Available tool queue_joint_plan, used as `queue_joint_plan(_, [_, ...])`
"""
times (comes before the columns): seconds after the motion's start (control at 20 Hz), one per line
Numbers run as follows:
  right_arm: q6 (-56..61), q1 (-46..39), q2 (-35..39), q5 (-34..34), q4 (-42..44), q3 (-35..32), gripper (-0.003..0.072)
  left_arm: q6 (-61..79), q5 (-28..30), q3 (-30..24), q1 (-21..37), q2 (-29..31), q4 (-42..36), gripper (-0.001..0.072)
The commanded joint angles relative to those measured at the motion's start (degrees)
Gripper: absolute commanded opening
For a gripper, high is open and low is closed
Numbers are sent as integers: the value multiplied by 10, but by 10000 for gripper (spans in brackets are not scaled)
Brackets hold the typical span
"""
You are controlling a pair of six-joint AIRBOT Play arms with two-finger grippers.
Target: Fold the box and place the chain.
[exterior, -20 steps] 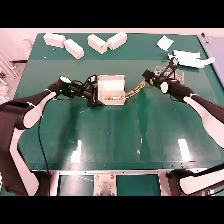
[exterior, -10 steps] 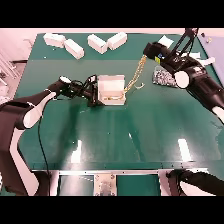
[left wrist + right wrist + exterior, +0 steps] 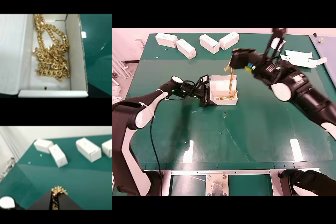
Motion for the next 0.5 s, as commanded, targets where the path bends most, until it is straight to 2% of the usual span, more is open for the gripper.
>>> queue_joint_plan(0.0, [0, 19, -35, 20, 12, -15, -3, 0, 0, 0, 0, 0, 0, 627])
queue_joint_plan(0.15, [1, 19, -60, 21, 34, -50, 5, 0, 0, 0, 0, 0, 0, 627])
queue_joint_plan(0.2, [1, 19, -62, 20, 34, -64, 173, 0, 0, 0, 0, 0, 0, 627])
queue_joint_plan(0.25, [-6, 18, -62, 21, 34, -75, 433, 0, 0, 0, 0, 0, 0, 627])
queue_joint_plan(0.3, [-26, 14, -62, 21, 31, -83, 482, 0, 1, 0, 0, 0, 0, 627])
queue_joint_plan(0.45, [-132, -17, -61, 73, 3, -86, 482, 0, 0, 0, 0, 0, 0, 627])
